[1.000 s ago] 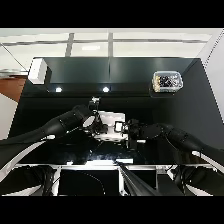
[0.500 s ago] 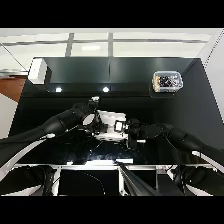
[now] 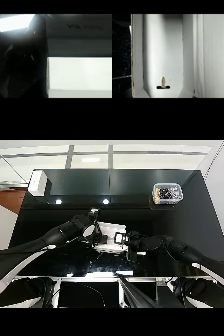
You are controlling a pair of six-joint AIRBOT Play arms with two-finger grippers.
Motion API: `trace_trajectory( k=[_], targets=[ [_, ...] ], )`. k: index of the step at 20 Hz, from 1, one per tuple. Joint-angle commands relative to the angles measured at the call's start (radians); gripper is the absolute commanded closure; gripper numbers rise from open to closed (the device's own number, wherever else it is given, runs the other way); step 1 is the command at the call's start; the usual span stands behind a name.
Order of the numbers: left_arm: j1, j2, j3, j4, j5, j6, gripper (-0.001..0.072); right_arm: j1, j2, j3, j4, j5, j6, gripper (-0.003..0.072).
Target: Fold the box and place the chain.
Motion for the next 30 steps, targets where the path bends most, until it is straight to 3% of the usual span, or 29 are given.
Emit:
trace_trajectory(
  k=[1, 3, 4, 6, 7, 8, 16, 19, 24, 25, 27, 28, 30],
  targets=[
    [-0.003, -0.002, 0.0, -0.003, 0.008, 0.003, 0.0683, 0.001, 0.0, 0.001, 0.0, 0.002, -0.002, 0.0217],
    [-0.003, -0.002, 0.0, -0.003, 0.004, 0.003, 0.0677, 0.001, 0.0, 0.001, 0.0, 0.002, -0.003, 0.0217],
    [-0.003, -0.002, 0.0, -0.003, 0.002, 0.003, 0.0622, 0.001, 0.0, 0.001, 0.0, 0.002, -0.002, 0.0217],
    [-0.002, -0.002, 0.0, 0.002, -0.002, 0.003, 0.0339, 0.001, 0.0, 0.001, 0.0, 0.002, -0.002, 0.0217],
    [0.001, -0.002, 0.0, 0.013, -0.004, 0.003, 0.026, 0.001, 0.0, 0.001, 0.0, 0.002, -0.002, 0.0217],
    [0.004, -0.002, 0.0, 0.021, -0.006, 0.003, 0.0255, 0.001, 0.0, 0.001, 0.0, 0.002, 0.0, 0.0217],
    [0.005, 0.005, 0.001, 0.024, 0.0, 0.012, 0.0257, 0.001, 0.0, 0.001, 0.0, 0.002, 0.001, 0.0217],
    [0.033, 0.014, 0.002, 0.027, -0.014, 0.012, 0.0315, 0.001, 0.0, 0.001, 0.0, 0.002, 0.001, 0.0217],
    [0.046, 0.015, 0.002, -0.009, -0.01, 0.028, 0.0315, 0.001, 0.0, 0.001, 0.0, 0.002, 0.001, 0.0217],
    [0.043, 0.015, 0.002, -0.009, -0.004, 0.029, 0.0358, 0.001, 0.0, 0.001, 0.0, 0.002, 0.001, 0.0217],
    [0.036, 0.014, 0.002, -0.015, 0.01, 0.042, 0.0591, 0.001, 0.0, 0.001, 0.0, 0.002, 0.001, 0.0217],
    [0.034, 0.012, 0.002, -0.032, 0.018, 0.063, 0.0674, 0.001, 0.0, 0.001, 0.0, 0.002, 0.0, 0.0217],
    [0.035, 0.007, 0.002, -0.06, 0.025, 0.095, 0.068, 0.001, 0.0, 0.001, 0.0, 0.002, 0.001, 0.0217]
  ],
)
